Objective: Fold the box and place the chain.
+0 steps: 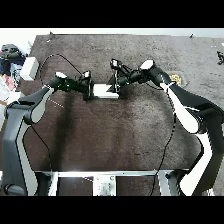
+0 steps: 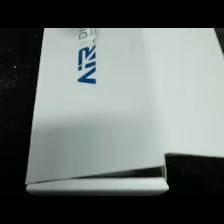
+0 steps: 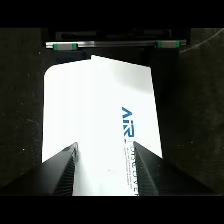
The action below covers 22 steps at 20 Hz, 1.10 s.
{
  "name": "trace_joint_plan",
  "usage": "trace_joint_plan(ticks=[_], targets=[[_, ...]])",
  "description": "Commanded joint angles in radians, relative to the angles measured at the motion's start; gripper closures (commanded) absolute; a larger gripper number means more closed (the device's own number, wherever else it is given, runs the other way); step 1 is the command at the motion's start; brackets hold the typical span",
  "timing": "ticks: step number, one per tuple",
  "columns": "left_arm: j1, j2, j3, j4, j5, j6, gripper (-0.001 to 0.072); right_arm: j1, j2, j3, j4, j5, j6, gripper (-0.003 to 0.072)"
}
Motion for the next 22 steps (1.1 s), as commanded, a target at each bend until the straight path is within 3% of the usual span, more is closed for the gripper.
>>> trace_joint_plan(ticks=[1,3,10,12,13,16,17,19,20,22], targets=[[0.000,0.000,0.000,0.000,0.000,0.001,0.0477,0.000,0.020,0.000,-0.006,0.052,0.028,0.0271],[0.000,0.000,0.000,0.000,0.000,0.001,0.0477,0.000,0.022,0.000,-0.006,0.098,0.031,0.0333],[0.000,0.000,0.000,0.000,0.000,0.001,0.0477,0.000,-0.005,-0.001,-0.005,0.033,0.011,0.0328],[0.000,0.000,0.000,0.000,0.000,0.001,0.0477,0.001,-0.012,-0.001,-0.003,-0.008,0.008,0.0133],[0.000,0.000,0.000,0.000,0.000,0.001,0.0477,0.001,-0.013,-0.001,-0.001,-0.013,-0.004,0.0137],[0.000,0.000,0.000,0.000,0.000,0.001,0.0477,0.001,-0.013,-0.001,0.000,-0.063,-0.004,0.0157],[0.000,0.000,0.000,0.000,0.000,0.001,0.0477,0.001,-0.013,-0.001,0.000,-0.067,-0.019,0.0253],[0.000,0.000,0.000,0.000,0.000,0.001,0.0477,0.001,-0.012,0.000,0.001,-0.042,-0.021,0.0272],[0.000,0.000,0.000,0.000,0.000,0.001,0.0477,0.001,-0.007,-0.001,0.001,0.003,-0.021,0.0365],[0.000,0.000,0.000,0.000,0.000,0.001,0.0477,-0.001,0.010,-0.001,0.018,0.080,0.017,0.0394]])
